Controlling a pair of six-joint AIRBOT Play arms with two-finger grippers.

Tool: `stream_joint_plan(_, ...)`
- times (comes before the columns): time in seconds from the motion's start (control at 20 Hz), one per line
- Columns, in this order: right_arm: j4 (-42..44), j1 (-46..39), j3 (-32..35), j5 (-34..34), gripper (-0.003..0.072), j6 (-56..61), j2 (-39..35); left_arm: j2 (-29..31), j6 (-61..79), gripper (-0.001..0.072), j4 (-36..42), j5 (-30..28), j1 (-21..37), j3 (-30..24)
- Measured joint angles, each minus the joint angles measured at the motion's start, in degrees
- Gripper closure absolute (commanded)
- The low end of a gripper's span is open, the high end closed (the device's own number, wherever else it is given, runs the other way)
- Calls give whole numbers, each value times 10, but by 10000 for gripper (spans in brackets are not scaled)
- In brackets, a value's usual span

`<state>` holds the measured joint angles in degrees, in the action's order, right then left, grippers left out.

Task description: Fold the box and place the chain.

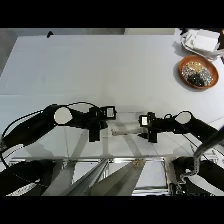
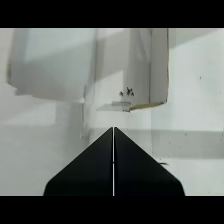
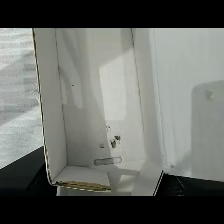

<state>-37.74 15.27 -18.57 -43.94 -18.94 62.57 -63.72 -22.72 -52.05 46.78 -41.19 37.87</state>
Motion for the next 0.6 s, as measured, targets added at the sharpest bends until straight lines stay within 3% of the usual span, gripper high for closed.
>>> stream_joint_plan(0.3, 0, 0, 0, 0, 274, 0, 0, -40, 38, 707, 0, 1, 0, -17)
stream_joint_plan(0.4, 0, 0, 0, 0, 274, 0, 0, -57, 42, 660, -6, 2, 0, -19)
stream_joint_plan(0.6, 0, 0, 0, 0, 274, 0, 0, -72, 46, 391, -21, -12, 1, -20)
